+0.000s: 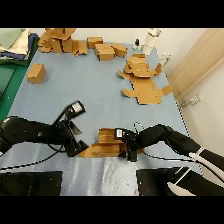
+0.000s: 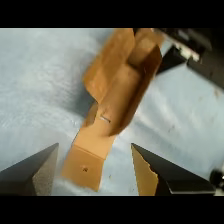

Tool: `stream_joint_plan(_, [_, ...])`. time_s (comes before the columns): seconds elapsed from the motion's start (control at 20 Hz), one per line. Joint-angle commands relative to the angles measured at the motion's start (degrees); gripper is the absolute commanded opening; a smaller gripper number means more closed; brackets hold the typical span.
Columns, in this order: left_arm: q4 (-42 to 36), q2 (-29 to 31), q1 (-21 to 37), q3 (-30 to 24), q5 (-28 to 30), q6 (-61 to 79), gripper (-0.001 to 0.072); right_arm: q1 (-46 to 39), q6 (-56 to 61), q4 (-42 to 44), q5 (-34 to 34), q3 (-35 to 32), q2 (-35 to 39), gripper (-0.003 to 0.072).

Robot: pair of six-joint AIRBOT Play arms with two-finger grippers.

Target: Fold the box.

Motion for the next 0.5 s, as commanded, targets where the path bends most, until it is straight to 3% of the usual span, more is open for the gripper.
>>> stream_joint_plan(0.0, [1.3,-3.4,-3.2,-2.6,1.1,16.1,0.0698,0.0,0.0,0.0,0.0,0.1,0.1,0.0494])
stream_joint_plan(0.1, [-0.9,-6.2,-3.9,-6.1,6.8,21.7,0.0698,0.0,0.0,0.0,0.0,0.1,0.1,0.0494])
stream_joint_plan(0.25, [-12.0,-9.2,-5.5,-9.6,15.0,31.2,0.0699,0.0,0.0,0.0,0.0,0.1,0.0,0.0494])
stream_joint_plan(0.45, [-15.9,-12.2,-5.7,-9.9,16.6,36.2,0.0699,0.0,0.0,0.0,0.0,0.1,0.0,0.0494])
